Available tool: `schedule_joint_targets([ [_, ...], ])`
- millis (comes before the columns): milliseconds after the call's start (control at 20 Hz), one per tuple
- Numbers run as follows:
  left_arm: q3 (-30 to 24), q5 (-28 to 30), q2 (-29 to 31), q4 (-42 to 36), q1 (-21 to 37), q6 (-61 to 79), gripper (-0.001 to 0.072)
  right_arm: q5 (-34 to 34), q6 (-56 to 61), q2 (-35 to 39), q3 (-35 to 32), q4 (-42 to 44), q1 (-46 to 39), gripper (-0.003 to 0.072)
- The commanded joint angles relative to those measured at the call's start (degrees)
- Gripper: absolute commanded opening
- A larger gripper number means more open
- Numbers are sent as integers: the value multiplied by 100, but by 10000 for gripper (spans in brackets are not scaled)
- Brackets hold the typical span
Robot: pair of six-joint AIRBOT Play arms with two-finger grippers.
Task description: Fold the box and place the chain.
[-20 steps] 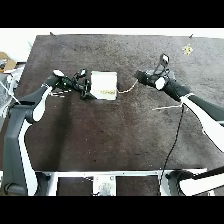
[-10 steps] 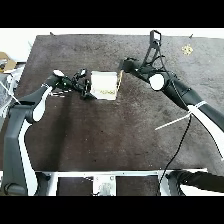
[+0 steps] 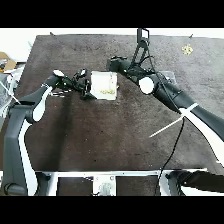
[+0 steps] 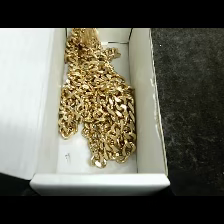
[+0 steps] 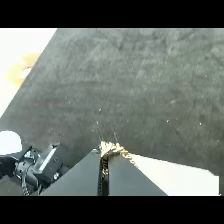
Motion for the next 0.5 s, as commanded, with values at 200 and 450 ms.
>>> schedule_joint_targets([
  [200,-2,2,0,0,4,2,467,643,-22,-632,13,-225,59,261],
  [450,-2,2,0,0,4,2,467,2284,-1622,-678,994,-341,-481,121],
])
